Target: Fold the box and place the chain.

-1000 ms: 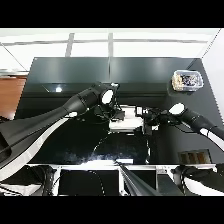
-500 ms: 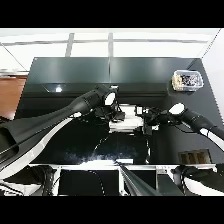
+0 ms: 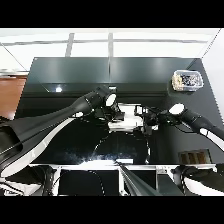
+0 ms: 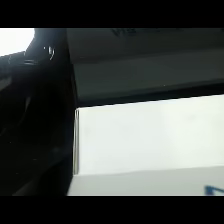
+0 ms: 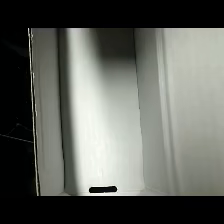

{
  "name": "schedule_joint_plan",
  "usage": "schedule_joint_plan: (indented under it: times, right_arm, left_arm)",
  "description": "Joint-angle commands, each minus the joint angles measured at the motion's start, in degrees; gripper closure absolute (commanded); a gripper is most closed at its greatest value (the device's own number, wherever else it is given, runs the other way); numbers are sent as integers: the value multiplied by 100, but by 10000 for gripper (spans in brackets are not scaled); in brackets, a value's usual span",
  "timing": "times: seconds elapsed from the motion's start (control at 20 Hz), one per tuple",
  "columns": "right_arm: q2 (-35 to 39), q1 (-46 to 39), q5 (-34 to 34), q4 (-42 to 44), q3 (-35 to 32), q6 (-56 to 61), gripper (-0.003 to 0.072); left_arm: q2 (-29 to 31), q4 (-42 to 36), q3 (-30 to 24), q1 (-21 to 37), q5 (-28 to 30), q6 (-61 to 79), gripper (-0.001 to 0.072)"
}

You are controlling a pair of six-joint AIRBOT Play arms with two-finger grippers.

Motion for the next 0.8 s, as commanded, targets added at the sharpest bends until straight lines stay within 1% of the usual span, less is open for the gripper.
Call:
schedule_joint_plan:
  times: [0.0,0.05,0.2,0.25,0.3,0.35,0.4,0.65,0.75]
  right_arm:
    - [2,2,13,-15,-2,-4,493]
    - [2,2,13,-15,-2,-2,494]
    - [2,2,13,-15,-2,-2,494]
    - [2,2,13,-15,-2,-2,494]
    - [2,2,13,-15,-2,-4,494]
    - [2,2,13,-15,-2,-2,494]
    - [2,2,13,-15,-2,-2,494]
    - [2,2,13,-15,-2,-2,493]
    - [2,2,13,-15,-2,-2,494]
  left_arm:
    - [-15,-2,7,13,17,-173,650]
    - [-15,-2,7,13,17,-208,683]
    - [-15,-4,11,13,13,-251,683]
    - [-15,-28,11,13,13,-251,660]
    - [-13,-42,11,15,13,-254,456]
    - [-13,-39,11,15,4,-256,289]
    - [-15,-20,11,15,0,-271,269]
    - [-72,-4,11,17,-2,-400,278]
    - [-98,-114,11,20,4,-400,409]
